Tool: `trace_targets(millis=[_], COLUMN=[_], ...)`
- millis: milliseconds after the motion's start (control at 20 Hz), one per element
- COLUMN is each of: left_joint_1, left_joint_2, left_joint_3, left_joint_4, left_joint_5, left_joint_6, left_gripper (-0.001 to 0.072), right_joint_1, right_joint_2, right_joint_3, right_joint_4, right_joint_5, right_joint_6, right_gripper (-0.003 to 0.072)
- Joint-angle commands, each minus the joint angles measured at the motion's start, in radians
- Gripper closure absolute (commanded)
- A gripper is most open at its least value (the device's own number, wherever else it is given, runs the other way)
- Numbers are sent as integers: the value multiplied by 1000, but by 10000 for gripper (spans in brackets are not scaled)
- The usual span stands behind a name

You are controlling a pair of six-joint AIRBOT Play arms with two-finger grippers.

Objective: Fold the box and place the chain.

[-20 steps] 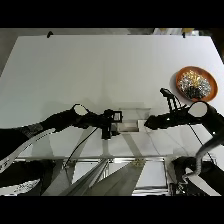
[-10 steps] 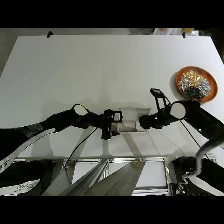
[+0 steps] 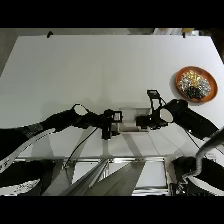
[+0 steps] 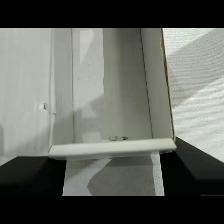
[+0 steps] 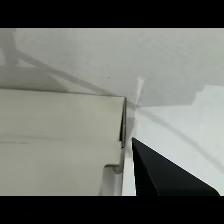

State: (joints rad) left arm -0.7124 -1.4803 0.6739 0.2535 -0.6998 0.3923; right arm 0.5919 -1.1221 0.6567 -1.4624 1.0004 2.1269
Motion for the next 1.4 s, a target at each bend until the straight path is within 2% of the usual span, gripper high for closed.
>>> trace_targets(millis=[0, 200, 400, 450, 600, 700, 850, 900, 950, 1100, 1200, 1350], left_joint_1=[0, 0, 0, 0, 0, 0, 0, 0, 0, 0, 0, 0], left_joint_2=[0, 0, 0, 0, 0, 0, 0, 0, 0, 0, 0, 0], left_joint_3=[0, 0, 0, 0, 0, 0, 0, 0, 0, 0, 0, 0], left_joint_4=[1, 1, 1, 1, 1, 1, 1, 1, 1, 1, 1, 1], left_joint_5=[0, 0, 0, 0, 0, 0, 0, 0, 0, 0, 0, 0], left_joint_6=[0, 0, 0, 0, 0, 0, 0, 0, 0, 0, 0, 0], left_gripper=[438, 438, 438, 438, 438, 438, 438, 438, 438, 438, 438, 438], right_joint_1=[15, 64, 68, 68, 68, 68, 68, 68, 68, 67, 66, 66], right_joint_2=[-31, -75, -75, -75, -75, -75, -75, -75, -75, -75, -71, -60], right_joint_3=[2, 2, 2, 2, 2, 2, 2, 2, 2, 2, 2, 2], right_joint_4=[-35, -34, -34, -34, -34, -34, -34, -34, -36, -71, -88, -108], right_joint_5=[8, -3, -22, -21, -15, -10, -10, -10, -10, -6, -6, 9], right_joint_6=[46, 47, 50, 50, 49, 49, 49, 49, 49, 51, 75, 75], right_gripper=[355, 356, 449, 533, 656, 675, 666, 582, 534, 529, 485, 485])
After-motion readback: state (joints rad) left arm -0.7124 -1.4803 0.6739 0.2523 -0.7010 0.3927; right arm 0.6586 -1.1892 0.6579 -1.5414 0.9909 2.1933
